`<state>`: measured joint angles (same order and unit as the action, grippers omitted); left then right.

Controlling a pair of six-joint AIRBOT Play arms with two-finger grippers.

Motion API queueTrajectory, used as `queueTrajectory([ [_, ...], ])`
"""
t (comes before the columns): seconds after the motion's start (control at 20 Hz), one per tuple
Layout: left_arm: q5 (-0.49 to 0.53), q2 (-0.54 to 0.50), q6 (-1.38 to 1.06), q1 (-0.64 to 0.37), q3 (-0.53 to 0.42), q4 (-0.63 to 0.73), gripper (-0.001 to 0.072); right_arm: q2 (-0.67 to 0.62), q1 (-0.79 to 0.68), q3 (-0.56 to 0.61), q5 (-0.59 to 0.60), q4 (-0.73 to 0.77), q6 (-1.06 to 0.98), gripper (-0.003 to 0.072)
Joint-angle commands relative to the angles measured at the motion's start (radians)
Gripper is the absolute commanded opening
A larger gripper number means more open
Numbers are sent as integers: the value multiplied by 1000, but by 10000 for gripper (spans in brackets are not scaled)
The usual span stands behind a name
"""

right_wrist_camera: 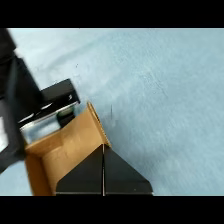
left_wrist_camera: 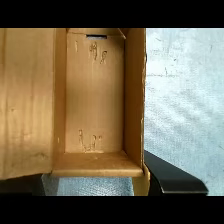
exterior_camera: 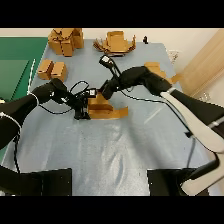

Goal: Fold the box.

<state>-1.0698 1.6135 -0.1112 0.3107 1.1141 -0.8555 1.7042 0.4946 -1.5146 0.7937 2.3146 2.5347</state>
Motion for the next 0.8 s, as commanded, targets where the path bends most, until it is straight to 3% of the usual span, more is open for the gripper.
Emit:
queueTrajectory([
  [0.0,-14,0,-1,-1,-1,2,105,187,3,-163,28,-38,-146,4],
  [0.2,-14,0,-1,0,0,2,105,314,-6,-257,207,-86,-277,4],
  [0.55,-7,1,-1,-1,-1,2,105,316,-5,-261,303,-113,-313,4],
  [0.75,-3,1,-1,-1,0,2,105,298,-12,-325,420,-158,-301,4],
])
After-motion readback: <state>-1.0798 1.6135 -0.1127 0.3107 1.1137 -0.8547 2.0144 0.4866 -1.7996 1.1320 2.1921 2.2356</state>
